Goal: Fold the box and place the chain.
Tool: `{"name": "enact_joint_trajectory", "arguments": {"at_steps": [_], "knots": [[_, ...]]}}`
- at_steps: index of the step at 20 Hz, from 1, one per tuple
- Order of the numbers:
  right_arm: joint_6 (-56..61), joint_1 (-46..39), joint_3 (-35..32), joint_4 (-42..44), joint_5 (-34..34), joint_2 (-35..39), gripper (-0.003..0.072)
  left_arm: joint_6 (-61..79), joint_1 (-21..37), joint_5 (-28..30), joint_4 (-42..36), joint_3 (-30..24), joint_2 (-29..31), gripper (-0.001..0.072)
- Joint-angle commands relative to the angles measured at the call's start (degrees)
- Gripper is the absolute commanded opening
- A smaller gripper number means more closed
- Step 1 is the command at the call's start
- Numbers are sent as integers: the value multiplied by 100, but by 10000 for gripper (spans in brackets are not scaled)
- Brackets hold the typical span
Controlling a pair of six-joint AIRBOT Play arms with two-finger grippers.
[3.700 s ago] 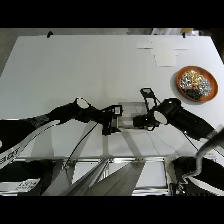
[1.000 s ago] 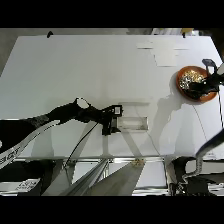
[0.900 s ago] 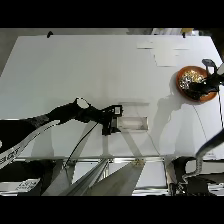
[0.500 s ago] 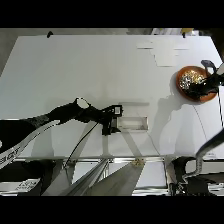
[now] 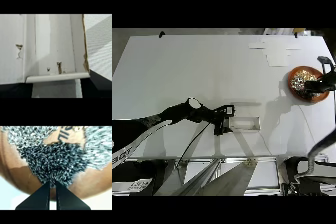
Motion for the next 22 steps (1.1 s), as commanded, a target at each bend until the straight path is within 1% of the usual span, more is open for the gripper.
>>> {"name": "enact_joint_trajectory", "arguments": {"at_steps": [1,5,7,11,17,19,22], "knots": [[-83,-4,0,247,-9,761,15,2,4,2,0,2,2,208],[-175,22,0,1397,385,1563,15,2,4,0,0,2,2,208],[-278,157,-2,1746,730,1864,15,2,4,4,0,2,0,208],[-275,728,-7,1803,1445,2461,15,2,4,4,0,2,0,208],[-74,1690,-7,1827,2070,3773,15,2,4,2,0,2,2,208],[-57,1945,-7,2057,2302,4181,15,2,4,2,0,2,2,208],[-46,2253,-7,2706,2448,4658,15,2,4,2,0,2,0,208]]}}
